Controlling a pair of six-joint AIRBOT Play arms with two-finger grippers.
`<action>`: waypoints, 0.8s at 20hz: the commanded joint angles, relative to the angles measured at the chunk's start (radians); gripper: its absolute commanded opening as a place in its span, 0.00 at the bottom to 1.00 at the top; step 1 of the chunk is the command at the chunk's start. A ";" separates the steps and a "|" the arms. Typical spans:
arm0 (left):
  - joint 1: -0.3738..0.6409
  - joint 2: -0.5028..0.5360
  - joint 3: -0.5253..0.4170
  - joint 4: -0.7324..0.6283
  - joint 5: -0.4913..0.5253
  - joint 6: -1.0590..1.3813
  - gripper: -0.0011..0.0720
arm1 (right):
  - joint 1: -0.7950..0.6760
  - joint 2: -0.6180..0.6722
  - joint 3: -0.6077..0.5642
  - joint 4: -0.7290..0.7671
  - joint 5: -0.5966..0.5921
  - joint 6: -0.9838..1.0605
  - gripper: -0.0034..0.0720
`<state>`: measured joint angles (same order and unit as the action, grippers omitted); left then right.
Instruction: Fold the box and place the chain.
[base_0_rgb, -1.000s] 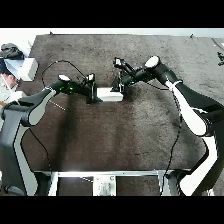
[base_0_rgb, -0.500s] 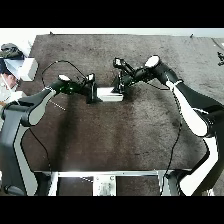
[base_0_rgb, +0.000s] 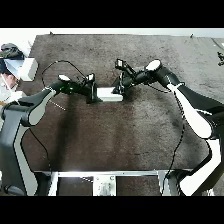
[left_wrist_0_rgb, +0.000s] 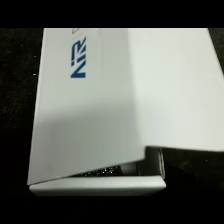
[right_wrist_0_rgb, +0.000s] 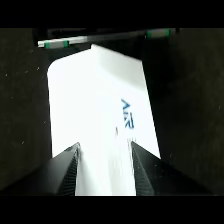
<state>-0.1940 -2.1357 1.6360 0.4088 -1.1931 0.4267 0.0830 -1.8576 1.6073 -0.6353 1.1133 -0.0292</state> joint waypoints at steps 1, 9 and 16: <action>0.000 0.000 0.000 0.000 0.000 0.000 0.39 | 0.005 -0.001 -0.009 0.051 -0.008 -0.095 0.57; 0.000 0.000 0.000 0.000 0.000 0.000 0.39 | 0.006 -0.043 -0.011 0.049 -0.037 -0.139 0.57; 0.000 0.000 0.000 0.000 0.000 0.000 0.39 | 0.006 -0.021 -0.009 0.086 -0.098 -0.159 0.56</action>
<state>-0.1932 -2.1357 1.6360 0.4084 -1.1904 0.4248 0.0895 -1.8893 1.5974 -0.5678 1.0298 -0.1810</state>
